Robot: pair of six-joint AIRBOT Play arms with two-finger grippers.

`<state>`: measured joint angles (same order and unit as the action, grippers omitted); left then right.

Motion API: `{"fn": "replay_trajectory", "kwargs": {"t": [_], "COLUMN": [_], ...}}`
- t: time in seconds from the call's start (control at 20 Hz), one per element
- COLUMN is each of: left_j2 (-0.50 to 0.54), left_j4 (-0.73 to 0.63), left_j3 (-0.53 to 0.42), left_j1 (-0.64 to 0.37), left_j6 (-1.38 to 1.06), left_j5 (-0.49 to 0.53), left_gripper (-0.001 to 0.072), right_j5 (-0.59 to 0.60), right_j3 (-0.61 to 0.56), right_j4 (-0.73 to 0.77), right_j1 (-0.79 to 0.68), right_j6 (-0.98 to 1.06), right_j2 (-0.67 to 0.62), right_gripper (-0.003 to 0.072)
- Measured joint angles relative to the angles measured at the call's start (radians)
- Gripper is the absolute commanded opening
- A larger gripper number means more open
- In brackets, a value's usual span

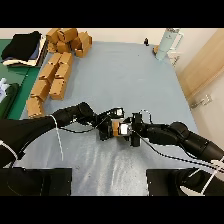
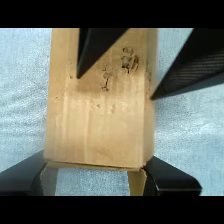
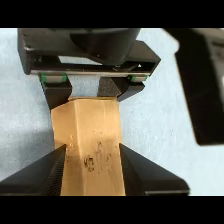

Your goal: Fold the box.

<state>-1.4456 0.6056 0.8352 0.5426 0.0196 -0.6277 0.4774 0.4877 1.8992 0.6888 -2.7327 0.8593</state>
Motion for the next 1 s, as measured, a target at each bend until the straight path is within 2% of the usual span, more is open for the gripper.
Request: {"fn": "replay_trajectory", "kwargs": {"t": [0.55, 0.65, 0.75, 0.8, 1.0], "left_j2": [0.000, 0.000, 0.000, 0.000, 0.000], "left_j4": [0.000, 0.000, 0.000, 0.000, 0.000], "left_j3": [0.000, 0.000, 0.000, 0.000, 0.000], "left_j1": [0.000, 0.000, 0.000, 0.000, 0.000], "left_j6": [0.000, 0.000, 0.000, 0.000, 0.002], "left_j5": [0.000, 0.000, 0.000, 0.000, 0.003], "left_gripper": [0.0468, 0.0467, 0.0468, 0.0468, 0.0468], "right_j5": [0.009, 0.005, 0.001, -0.002, -0.007], "right_j3": [0.000, 0.000, 0.000, 0.000, 0.000], "right_j4": [-0.008, -0.018, -0.029, -0.031, -0.039], "right_j1": [0.004, 0.005, 0.005, 0.006, 0.006], "right_j6": [-0.044, -0.051, -0.051, -0.052, -0.055], "right_j2": [0.042, 0.045, 0.046, 0.047, 0.042], "right_gripper": [0.0496, 0.0373, 0.0324, 0.0270, 0.0267]}}
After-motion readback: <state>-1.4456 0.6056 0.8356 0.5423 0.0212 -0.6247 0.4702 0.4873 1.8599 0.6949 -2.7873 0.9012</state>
